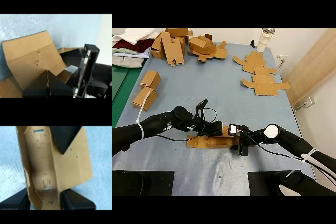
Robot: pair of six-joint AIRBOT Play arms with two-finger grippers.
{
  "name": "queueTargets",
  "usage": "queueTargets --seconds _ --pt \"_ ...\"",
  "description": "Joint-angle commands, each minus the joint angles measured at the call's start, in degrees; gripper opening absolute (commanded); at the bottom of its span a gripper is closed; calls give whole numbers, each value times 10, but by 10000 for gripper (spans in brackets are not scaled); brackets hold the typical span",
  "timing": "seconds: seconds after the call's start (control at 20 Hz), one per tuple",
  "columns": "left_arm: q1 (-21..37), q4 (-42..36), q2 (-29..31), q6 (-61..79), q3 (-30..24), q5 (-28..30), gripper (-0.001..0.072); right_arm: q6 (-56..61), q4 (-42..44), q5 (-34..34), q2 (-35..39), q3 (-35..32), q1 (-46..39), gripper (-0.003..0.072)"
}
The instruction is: Fold the box.
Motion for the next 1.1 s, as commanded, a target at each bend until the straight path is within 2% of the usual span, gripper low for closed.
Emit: queueTargets --seconds 0.0,0.4,0.65,0.8,0.95,1.05 --pt "4 13 1 3 16 8 13 0 2 13 1 1 0 458" --pt "39 20 1 12 19 -18 13 0 2 14 2 1 0 458" --pt "78 19 34 114 46 -19 13 0 2 14 2 1 0 458" --pt "145 49 95 226 48 -39 13 0 2 14 2 1 0 457" --pt "240 123 123 294 48 -128 13 0 2 14 2 1 0 457" --pt "304 125 114 370 48 -181 14 0 2 15 2 1 0 457"
